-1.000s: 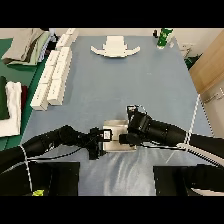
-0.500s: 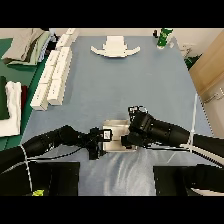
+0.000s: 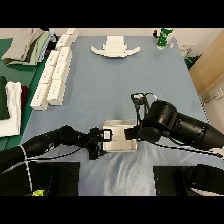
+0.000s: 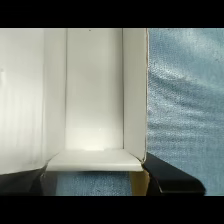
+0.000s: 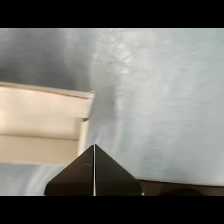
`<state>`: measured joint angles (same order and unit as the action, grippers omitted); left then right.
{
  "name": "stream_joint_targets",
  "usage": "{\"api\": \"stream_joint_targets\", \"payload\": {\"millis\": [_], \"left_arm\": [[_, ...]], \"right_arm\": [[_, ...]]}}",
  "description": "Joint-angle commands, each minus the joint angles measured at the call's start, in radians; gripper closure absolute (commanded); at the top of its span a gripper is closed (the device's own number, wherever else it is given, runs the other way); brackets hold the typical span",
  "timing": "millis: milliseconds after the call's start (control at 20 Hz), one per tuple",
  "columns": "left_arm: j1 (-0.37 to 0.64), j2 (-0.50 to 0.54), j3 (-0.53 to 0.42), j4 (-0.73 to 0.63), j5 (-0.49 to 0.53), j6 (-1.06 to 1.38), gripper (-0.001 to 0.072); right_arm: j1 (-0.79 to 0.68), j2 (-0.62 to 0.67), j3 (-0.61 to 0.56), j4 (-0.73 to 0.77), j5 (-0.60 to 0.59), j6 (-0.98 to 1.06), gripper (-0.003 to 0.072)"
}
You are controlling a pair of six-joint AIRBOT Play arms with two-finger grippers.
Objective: Fold the box.
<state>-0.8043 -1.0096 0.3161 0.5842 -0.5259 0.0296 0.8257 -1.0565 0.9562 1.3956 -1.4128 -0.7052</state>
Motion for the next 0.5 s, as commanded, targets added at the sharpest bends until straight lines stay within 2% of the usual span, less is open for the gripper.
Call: {"api": "stream_joint_targets", "payload": {"millis": [0, 100, 200, 350, 450], "left_arm": [[0.0, 0.0, 0.0, 0.0, 0.0, 0.0, 0.0183], [0.0, 0.0, 0.0, 0.0, 0.0, 0.0, 0.0183], [0.0, 0.0, 0.0, 0.0, 0.0, 0.0, 0.0183], [0.0, 0.0, 0.0, 0.0, 0.0, 0.0, 0.0183], [0.0, 0.0, 0.0, 0.0, 0.0, 0.0, 0.0183]], "right_arm": [[-0.082, 0.029, -0.013, -0.116, -0.08, -0.071, 0.0681], [-0.209, 0.012, -0.054, -0.087, 0.002, -0.153, 0.0681], [-0.357, -0.031, -0.074, 0.034, 0.124, -0.286, 0.0682], [-0.581, -0.127, -0.072, 0.373, 0.276, -0.532, 0.0682], [-0.721, -0.204, -0.06, 0.674, 0.305, -0.711, 0.0682]]}}
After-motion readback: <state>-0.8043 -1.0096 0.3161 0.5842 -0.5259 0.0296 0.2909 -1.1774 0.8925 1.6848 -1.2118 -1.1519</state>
